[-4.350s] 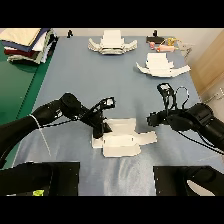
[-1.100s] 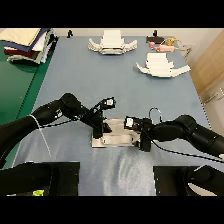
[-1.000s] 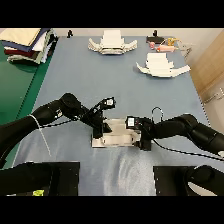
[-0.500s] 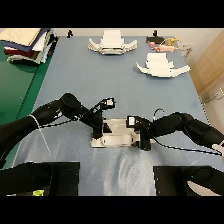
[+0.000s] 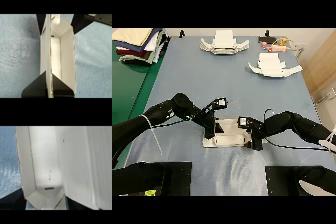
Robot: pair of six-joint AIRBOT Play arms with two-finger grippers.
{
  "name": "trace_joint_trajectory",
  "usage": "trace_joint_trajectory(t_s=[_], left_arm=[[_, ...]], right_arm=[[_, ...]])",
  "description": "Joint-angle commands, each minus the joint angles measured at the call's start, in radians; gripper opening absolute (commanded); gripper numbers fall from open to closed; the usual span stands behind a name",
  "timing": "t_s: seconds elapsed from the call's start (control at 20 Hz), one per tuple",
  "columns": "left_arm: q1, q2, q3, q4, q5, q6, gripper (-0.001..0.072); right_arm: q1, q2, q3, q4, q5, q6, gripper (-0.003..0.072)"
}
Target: Fold the box.
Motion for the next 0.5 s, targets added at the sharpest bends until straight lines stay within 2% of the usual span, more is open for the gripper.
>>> trace_joint_trajectory(t_s=[0.0, 0.2, 0.45], left_arm=[[0.0, -0.001, 0.0, 0.0, 0.0, 0.0, 0.0015], [0.001, -0.001, 0.0, 0.0, 0.0, 0.0, 0.0015], [0.0, -0.001, 0.0, 0.0, 0.0, 0.0, 0.0015]], right_arm=[[-0.021, -0.026, 0.003, 0.022, -0.015, -0.031, 0.072], [-0.021, -0.026, 0.006, 0.021, -0.074, -0.031, 0.072], [-0.021, -0.027, 0.008, 0.019, -0.076, -0.031, 0.072]])
